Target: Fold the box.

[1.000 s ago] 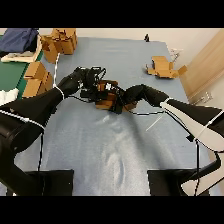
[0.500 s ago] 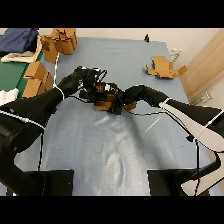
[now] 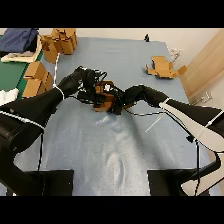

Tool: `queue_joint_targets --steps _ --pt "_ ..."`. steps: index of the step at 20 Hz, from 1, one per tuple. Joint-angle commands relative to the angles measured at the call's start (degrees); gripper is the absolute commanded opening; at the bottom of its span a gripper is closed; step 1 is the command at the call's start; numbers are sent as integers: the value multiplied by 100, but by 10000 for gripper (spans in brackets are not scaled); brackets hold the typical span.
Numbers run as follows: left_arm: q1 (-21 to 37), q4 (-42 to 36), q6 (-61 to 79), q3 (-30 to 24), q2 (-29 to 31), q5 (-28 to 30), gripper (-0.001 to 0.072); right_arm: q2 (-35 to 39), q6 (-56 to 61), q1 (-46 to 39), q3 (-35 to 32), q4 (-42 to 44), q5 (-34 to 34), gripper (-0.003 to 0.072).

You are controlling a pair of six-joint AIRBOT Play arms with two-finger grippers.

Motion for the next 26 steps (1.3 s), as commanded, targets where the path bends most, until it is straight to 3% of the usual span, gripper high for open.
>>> queue_joint_targets --steps 1,8,13,14,15,17,18,20,22,24,26 --pt "-2 -4 20 28 48 15 528 2 0 4 2 0 -2 710" --pt "177 -138 905 59 424 -61 529 2 0 4 2 0 -2 710" --pt "680 -474 2022 57 678 -546 533 2 0 4 2 0 -4 710" --pt "857 -616 2315 57 734 -651 627 2 0 2 2 -2 -4 710" --pt "1051 -850 2743 57 804 -706 646 2 0 2 2 0 -4 710" --pt "1541 -1939 4168 57 986 -881 646 2 0 2 2 -2 -2 710" --pt "1843 -2868 5062 46 1104 -1034 646 2 0 2 2 -2 -2 710" --pt "2557 -5292 7552 -63 1335 -1899 644 2 2 -2 2 -2 2 710" --pt "3397 -6977 8465 -243 1506 -2361 644 2 0 -7 2 -2 2 710" --pt "4159 -7154 8627 -439 1521 -2583 645 -4 0 -13 2 0 7 710" --pt "4590 -5984 8933 -820 1517 -2389 645 -9 2 -15 2 -2 4 709"
